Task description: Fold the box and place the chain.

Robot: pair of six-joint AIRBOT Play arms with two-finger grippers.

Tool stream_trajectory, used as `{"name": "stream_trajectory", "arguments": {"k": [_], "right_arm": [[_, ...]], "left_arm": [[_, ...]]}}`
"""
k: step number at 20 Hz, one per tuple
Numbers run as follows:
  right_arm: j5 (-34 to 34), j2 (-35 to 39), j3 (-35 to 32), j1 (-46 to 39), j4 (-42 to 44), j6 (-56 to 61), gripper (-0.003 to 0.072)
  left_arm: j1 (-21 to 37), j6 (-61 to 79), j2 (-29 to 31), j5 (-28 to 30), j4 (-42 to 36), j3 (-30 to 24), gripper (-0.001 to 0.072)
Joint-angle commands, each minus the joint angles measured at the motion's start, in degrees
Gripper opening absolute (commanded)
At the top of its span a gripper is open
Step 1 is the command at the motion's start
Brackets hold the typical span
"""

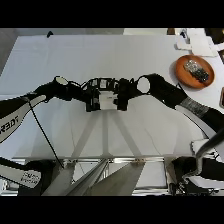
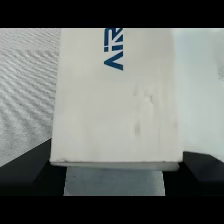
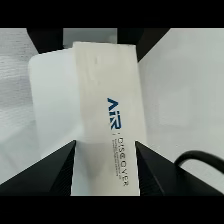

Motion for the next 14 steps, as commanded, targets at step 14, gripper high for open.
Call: {"name": "stream_trajectory", "arguments": {"k": [14], "right_arm": [[-9.11,0.42,-2.38,1.84,-1.6,0.28,0.047]], "left_arm": [[0.0,-0.02,0.0,-0.07,0.0,0.0,0.0209]]}}
